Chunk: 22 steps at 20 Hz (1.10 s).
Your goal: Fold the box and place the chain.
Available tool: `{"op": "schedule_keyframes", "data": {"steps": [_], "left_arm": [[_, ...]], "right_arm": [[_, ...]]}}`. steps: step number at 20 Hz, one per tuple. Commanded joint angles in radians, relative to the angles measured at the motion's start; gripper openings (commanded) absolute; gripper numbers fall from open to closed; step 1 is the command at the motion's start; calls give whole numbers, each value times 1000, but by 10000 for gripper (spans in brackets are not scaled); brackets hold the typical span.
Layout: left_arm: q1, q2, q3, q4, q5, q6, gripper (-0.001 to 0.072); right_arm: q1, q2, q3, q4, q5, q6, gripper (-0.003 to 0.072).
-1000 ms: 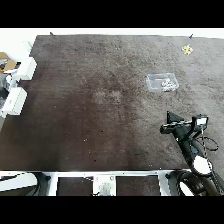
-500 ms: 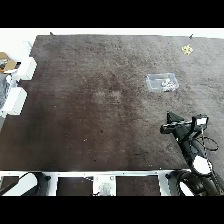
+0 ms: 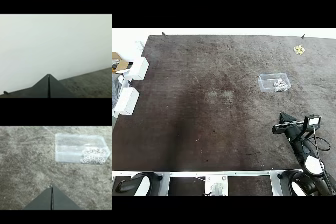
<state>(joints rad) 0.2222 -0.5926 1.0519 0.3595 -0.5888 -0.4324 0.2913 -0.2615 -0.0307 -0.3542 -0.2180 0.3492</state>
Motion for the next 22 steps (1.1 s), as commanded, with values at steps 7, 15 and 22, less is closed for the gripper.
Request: {"op": "schedule_keyframes", "data": {"steps": [7,15,22], "left_arm": [[-215,505,-787,61,397,23,3],[-215,499,-970,61,539,22,5],[-215,499,-968,57,538,14,10]], "right_arm": [[1,1,0,0,0,3,0],[1,1,0,0,0,3,0],[1,1,0,0,0,3,-1]]}}
